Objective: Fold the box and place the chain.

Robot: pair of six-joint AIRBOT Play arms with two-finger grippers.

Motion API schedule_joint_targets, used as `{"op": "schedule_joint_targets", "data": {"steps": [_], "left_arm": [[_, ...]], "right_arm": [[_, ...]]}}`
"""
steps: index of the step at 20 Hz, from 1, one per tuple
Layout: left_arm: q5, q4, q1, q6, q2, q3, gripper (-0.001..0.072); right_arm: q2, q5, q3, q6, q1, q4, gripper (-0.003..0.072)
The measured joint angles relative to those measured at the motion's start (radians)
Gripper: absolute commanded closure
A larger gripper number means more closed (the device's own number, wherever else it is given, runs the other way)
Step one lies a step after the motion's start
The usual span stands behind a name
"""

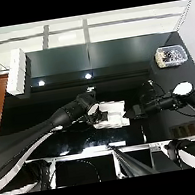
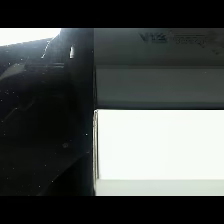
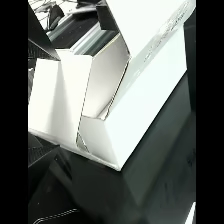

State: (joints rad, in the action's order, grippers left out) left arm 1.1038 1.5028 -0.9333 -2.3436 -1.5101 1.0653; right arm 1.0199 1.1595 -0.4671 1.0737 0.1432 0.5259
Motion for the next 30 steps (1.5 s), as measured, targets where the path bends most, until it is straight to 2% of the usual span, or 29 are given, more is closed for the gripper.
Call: {"op": "schedule_joint_targets", "data": {"steps": [8,11,12,17,18,19,25,29,30], "left_arm": [[0.003,0.000,0.000,0.001,0.000,0.000,0.0679],[0.002,0.000,0.000,0.003,0.000,0.000,0.0679],[0.001,0.000,0.000,0.003,0.000,0.000,0.0680],[0.000,0.000,0.000,0.003,0.000,0.000,0.0680],[0.001,0.000,0.000,0.002,0.000,0.000,0.0679],[0.002,0.000,0.000,0.002,0.000,0.000,0.0679],[-0.001,0.000,0.000,0.002,0.000,0.000,0.0679],[0.000,0.000,0.000,0.000,0.000,0.000,0.0679],[0.002,0.000,0.000,0.000,0.000,0.000,0.0679]], "right_arm": [[0.000,-0.190,-0.008,0.190,0.196,0.060,0.0082],[0.000,-0.246,-0.031,0.301,0.259,0.144,0.0083],[0.000,-0.258,-0.043,0.340,0.278,0.175,0.0133],[0.025,-0.309,-0.109,0.560,0.372,0.348,0.0134],[0.037,-0.312,-0.125,0.595,0.392,0.378,0.0135],[0.052,-0.311,-0.144,0.634,0.415,0.414,0.0194],[0.134,-0.209,-0.266,0.904,0.539,0.707,0.0194],[0.177,-0.141,-0.325,1.053,0.593,0.805,0.0195],[0.186,-0.130,-0.335,1.084,0.603,0.818,0.0267]]}}
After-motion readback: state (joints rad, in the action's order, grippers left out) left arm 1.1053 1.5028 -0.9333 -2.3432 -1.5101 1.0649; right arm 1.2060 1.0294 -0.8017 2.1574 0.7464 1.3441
